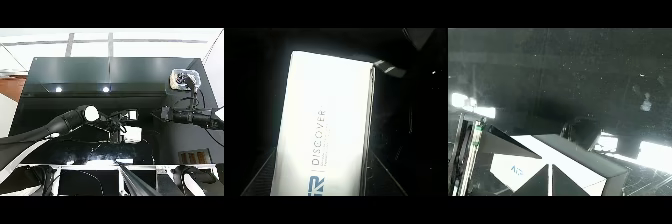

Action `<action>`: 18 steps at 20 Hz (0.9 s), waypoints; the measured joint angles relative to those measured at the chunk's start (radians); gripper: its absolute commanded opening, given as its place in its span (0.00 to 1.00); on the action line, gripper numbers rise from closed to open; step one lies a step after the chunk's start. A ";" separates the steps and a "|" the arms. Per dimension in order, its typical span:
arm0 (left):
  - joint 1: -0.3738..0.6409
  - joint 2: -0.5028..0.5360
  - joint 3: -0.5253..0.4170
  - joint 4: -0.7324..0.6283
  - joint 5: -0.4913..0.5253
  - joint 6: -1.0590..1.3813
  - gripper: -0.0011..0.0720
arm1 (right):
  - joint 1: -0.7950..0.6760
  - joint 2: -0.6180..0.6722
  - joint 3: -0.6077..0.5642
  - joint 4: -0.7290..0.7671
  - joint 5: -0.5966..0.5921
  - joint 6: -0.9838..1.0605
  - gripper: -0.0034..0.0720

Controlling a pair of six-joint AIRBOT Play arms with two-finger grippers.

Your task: Fold the box and place the chain.

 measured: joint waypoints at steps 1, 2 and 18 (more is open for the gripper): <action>-0.003 0.000 0.000 0.004 0.003 0.000 1.00 | 0.000 0.000 0.000 -0.002 0.000 0.000 0.08; -0.005 0.000 0.000 0.008 0.005 0.000 1.00 | 0.000 0.000 0.000 -0.002 0.000 0.000 0.08; -0.060 -0.060 0.001 0.124 0.114 -0.007 0.49 | 0.000 0.000 0.000 -0.003 -0.005 0.000 0.08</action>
